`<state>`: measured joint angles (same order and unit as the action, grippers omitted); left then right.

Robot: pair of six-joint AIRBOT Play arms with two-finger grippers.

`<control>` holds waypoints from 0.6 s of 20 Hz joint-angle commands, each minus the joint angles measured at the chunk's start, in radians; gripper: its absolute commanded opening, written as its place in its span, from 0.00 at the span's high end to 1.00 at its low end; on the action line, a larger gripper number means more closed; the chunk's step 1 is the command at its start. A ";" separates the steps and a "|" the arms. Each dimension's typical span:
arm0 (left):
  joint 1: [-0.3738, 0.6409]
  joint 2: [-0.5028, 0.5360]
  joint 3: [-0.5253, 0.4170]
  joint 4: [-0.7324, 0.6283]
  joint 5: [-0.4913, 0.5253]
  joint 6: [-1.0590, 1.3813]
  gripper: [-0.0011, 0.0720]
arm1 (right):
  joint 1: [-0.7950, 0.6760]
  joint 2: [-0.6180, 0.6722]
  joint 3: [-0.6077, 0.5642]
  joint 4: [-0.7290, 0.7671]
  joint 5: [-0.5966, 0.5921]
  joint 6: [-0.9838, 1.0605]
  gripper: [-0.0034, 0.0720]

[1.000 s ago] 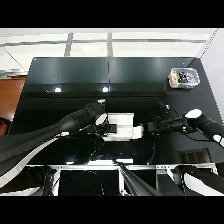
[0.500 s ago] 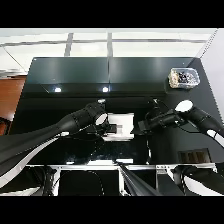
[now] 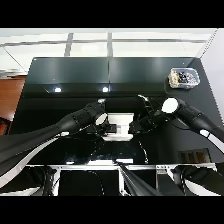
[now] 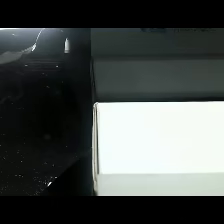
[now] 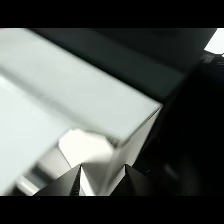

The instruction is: Fold the box and place the chain.

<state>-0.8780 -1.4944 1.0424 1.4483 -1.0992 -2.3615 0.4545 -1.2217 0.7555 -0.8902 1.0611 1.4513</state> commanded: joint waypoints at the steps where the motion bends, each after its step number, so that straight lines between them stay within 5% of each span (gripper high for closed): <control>1: 0.000 0.000 0.001 0.002 -0.002 0.001 0.95 | 0.091 -0.008 0.028 -0.201 -0.077 0.233 0.55; 7: 0.000 0.000 0.001 0.002 -0.002 0.001 0.95 | 0.224 -0.117 0.163 -0.489 0.018 0.594 0.55; 12: 0.000 0.000 0.001 0.002 -0.002 0.001 0.95 | 0.298 -0.170 0.166 -0.536 0.023 0.700 0.55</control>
<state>-0.8783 -1.4944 1.0424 1.4487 -1.1023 -2.3592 0.7139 -1.3609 0.9096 -1.3670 1.0679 2.0537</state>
